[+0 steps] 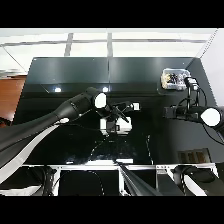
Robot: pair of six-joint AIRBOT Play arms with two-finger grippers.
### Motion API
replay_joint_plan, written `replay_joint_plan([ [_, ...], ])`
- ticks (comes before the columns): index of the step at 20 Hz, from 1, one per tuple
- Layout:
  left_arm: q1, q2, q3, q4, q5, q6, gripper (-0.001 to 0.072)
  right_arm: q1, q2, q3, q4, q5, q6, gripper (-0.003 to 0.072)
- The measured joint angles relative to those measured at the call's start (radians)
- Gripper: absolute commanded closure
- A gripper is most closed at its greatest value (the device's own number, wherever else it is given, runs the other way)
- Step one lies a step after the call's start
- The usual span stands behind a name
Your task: Fold the box and place the chain.
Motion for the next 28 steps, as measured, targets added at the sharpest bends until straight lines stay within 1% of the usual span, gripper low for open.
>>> replay_joint_plan([
  [8, -0.025, -0.039, 0.000, 0.022, 0.055, -0.040, 0.0004, 0.000, 0.000, 0.000, 0.000, 0.000, 0.000, 0.0675],
  [9, -0.027, -0.040, 0.000, 0.036, 0.058, -0.063, 0.0033, 0.000, 0.000, 0.000, 0.000, 0.000, 0.000, 0.0676],
  [10, -0.029, -0.041, 0.000, 0.049, 0.058, -0.085, 0.0164, 0.000, 0.000, 0.000, 0.000, 0.000, 0.000, 0.0675],
  [11, -0.030, -0.042, 0.000, 0.058, 0.059, -0.116, 0.0341, 0.000, 0.000, 0.000, 0.000, 0.000, 0.000, 0.0676],
  [12, -0.031, -0.043, 0.002, 0.066, 0.062, -0.150, 0.0452, 0.000, 0.000, 0.000, 0.000, 0.000, 0.000, 0.0675],
  [13, -0.032, -0.043, 0.007, 0.071, 0.054, -0.187, 0.0480, 0.000, 0.000, 0.000, 0.000, 0.000, 0.000, 0.0675],
  [17, -0.031, -0.021, 0.074, 0.108, -0.047, -0.294, 0.0483, 0.000, 0.000, 0.000, 0.000, 0.002, 0.000, 0.0675],
  [20, -0.019, 0.013, 0.164, 0.190, -0.167, -0.378, 0.0483, 0.000, 0.000, 0.000, 0.005, 0.003, 0.000, 0.0675],
  [22, 0.009, 0.047, 0.225, 0.253, -0.256, -0.437, 0.0483, 0.000, 0.000, 0.000, 0.008, 0.004, 0.000, 0.0676],
  [25, 0.096, 0.114, 0.309, 0.302, -0.312, -0.532, 0.0483, 0.000, 0.000, 0.000, 0.010, 0.004, -0.001, 0.0675],
  [28, 0.235, 0.185, 0.392, 0.329, -0.333, -0.615, 0.0483, 0.000, 0.000, 0.000, 0.011, 0.004, -0.004, 0.0675],
])
